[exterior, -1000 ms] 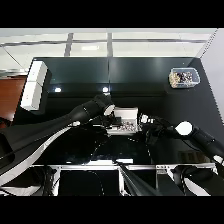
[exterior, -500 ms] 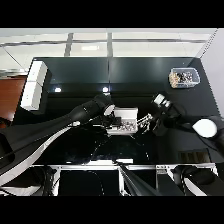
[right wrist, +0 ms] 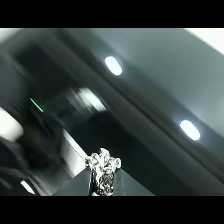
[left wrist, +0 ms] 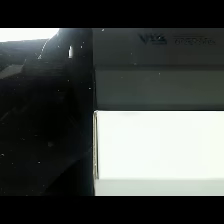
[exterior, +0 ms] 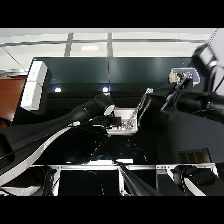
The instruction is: Fold the box and place the chain.
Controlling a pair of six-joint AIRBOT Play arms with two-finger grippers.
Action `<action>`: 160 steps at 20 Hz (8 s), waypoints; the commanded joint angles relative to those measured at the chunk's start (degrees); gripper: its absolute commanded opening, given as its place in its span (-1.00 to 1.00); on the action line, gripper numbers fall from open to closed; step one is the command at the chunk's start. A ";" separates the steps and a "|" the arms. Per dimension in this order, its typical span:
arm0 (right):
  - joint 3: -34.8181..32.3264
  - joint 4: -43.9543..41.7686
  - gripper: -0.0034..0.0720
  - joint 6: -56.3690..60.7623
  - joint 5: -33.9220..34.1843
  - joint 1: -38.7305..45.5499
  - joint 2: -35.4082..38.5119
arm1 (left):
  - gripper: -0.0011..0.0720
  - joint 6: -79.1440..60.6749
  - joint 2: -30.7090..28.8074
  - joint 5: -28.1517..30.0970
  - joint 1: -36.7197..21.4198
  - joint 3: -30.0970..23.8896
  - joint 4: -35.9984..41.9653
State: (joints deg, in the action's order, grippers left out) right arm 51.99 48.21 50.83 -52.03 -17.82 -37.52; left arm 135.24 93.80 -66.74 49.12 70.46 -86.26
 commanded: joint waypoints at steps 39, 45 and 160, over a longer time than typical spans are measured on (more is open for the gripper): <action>-15.47 1.57 -0.77 5.79 -12.57 18.08 -13.00 | -0.90 -1.53 0.04 -0.26 -0.02 -0.04 -0.22; -15.96 2.84 -0.77 5.79 -14.95 18.25 -13.00 | -0.79 -1.20 -0.15 -2.49 0.15 1.40 0.42; 0.98 -2.47 0.98 -33.27 -13.66 0.09 -33.66 | -0.01 -152.28 -15.69 26.29 -18.69 -32.09 57.18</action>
State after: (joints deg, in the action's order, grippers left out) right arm 53.93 45.23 24.08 -66.15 -16.25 -71.13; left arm -16.99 78.06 -40.42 30.41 38.33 -29.06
